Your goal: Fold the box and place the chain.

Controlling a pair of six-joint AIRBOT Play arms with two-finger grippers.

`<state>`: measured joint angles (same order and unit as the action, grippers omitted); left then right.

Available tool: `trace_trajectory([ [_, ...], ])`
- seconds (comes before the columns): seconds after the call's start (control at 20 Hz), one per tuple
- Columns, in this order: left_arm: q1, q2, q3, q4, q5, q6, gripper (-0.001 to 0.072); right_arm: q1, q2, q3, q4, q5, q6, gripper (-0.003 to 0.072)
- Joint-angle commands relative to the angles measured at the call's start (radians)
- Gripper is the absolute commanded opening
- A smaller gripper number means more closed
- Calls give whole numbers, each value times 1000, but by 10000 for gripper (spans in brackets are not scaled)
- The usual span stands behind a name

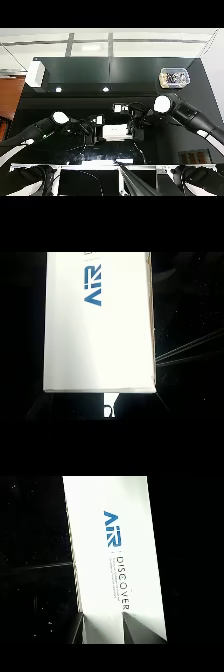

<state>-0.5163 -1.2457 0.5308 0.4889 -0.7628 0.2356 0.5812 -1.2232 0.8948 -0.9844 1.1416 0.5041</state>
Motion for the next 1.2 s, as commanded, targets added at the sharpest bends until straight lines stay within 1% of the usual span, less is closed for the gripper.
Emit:
trace_trajectory([
  [0.0,0,-1,1,0,0,0,367,1,-2,-5,1,-6,27,285],
  [0.15,0,-1,1,0,0,0,367,7,-4,-5,1,-26,73,285],
  [0.4,0,-1,1,0,0,0,367,44,-13,1,12,-45,87,284],
  [0.55,0,-1,1,0,0,0,367,-3,26,42,12,-6,223,283],
  [0.6,0,-1,1,0,0,0,367,-40,53,44,14,0,297,237],
  [0.65,0,-1,1,0,0,0,367,-84,75,44,14,19,384,172],
  [0.7,0,-1,1,0,1,0,368,-135,82,42,37,50,486,48],
  [0.75,0,-1,1,0,1,0,368,-175,82,25,101,59,554,8],
  [0.8,0,-1,1,0,1,0,369,-204,81,-13,217,40,567,7],
  [0.9,0,-1,1,0,1,0,368,-210,67,-108,423,-42,566,6],
  [0.95,0,-1,1,0,1,0,369,-205,46,-143,490,-62,560,6],
  [1.0,0,-1,1,0,1,0,369,-197,16,-163,521,-72,546,6],
  [1.15,0,-1,1,0,1,0,369,-182,-81,-168,540,-95,508,6],
])
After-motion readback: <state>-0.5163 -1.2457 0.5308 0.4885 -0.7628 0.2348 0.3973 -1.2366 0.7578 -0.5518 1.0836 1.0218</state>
